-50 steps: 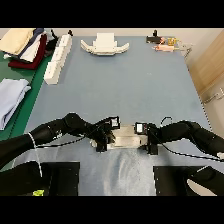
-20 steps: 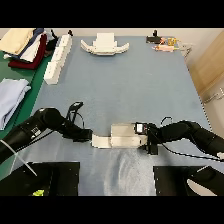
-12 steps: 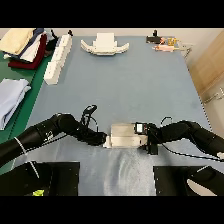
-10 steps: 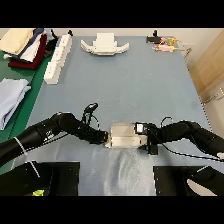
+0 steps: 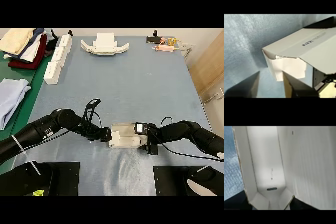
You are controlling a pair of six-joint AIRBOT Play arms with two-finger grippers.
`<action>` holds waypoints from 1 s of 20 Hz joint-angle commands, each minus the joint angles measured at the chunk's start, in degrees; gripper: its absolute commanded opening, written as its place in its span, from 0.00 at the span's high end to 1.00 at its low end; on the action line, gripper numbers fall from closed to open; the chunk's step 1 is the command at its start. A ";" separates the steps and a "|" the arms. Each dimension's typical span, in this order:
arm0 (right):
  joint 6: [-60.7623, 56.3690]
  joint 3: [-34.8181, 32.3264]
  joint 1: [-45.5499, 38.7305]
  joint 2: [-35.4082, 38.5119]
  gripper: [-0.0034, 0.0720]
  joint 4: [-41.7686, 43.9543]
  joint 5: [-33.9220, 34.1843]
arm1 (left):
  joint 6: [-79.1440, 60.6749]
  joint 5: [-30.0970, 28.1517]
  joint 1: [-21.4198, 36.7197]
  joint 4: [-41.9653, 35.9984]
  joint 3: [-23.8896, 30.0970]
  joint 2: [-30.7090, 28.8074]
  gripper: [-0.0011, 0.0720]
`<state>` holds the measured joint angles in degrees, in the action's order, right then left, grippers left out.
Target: Fold the box.
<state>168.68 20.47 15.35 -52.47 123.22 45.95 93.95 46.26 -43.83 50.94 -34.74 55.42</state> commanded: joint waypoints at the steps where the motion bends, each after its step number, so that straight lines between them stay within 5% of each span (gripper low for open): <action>1: 0.00 0.04 0.00 0.04 0.29 0.00 0.00 | -0.07 0.15 -0.02 0.07 -0.20 0.09 0.34; 11: 0.00 0.04 0.00 0.04 0.29 0.00 0.00 | 2.21 -6.25 -1.60 -2.45 -0.33 1.57 0.35; 20: 0.00 0.07 0.00 0.04 0.29 0.00 0.00 | 38.51 1.99 -14.95 27.23 -9.42 7.80 0.35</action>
